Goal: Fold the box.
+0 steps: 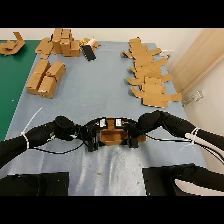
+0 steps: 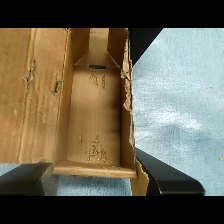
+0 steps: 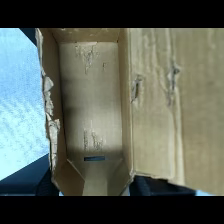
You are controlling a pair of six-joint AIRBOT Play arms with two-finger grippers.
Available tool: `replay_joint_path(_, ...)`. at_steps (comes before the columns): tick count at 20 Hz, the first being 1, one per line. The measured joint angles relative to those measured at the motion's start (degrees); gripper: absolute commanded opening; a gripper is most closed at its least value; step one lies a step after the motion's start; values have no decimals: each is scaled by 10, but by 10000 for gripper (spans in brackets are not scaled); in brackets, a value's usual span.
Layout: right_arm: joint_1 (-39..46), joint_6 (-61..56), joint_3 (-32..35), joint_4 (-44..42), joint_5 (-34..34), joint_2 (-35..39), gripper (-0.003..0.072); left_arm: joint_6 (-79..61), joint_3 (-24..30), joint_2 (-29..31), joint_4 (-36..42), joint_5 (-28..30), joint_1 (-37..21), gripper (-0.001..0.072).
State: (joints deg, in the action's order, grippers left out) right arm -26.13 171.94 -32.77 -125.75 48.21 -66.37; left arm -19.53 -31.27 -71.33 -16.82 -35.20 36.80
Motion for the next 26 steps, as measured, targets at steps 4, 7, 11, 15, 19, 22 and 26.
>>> replay_joint_path(4, 0, 0, 0, 0, 0, 0, 433, 0, 0, 0, -3, -2, 0, 479)
replay_joint_path(7, 0, 0, 0, 0, -1, 0, 433, 0, 0, 0, -3, -2, 0, 479)
replay_joint_path(11, 0, 0, 0, 0, -1, 0, 433, 0, 0, 0, -3, -3, 0, 479)
replay_joint_path(15, 0, 0, 0, 0, -1, 0, 433, -1, 0, 0, -3, -3, 0, 479)
replay_joint_path(19, 0, 0, 0, 0, -1, 0, 435, -1, 0, 0, -3, -3, 0, 479)
replay_joint_path(22, 0, 0, 0, -3, 2, 0, 706, -1, 0, 0, -5, -10, 0, 479)
replay_joint_path(26, 0, -4, -6, -4, 26, 0, 706, -2, 0, 0, -5, -9, 0, 479)
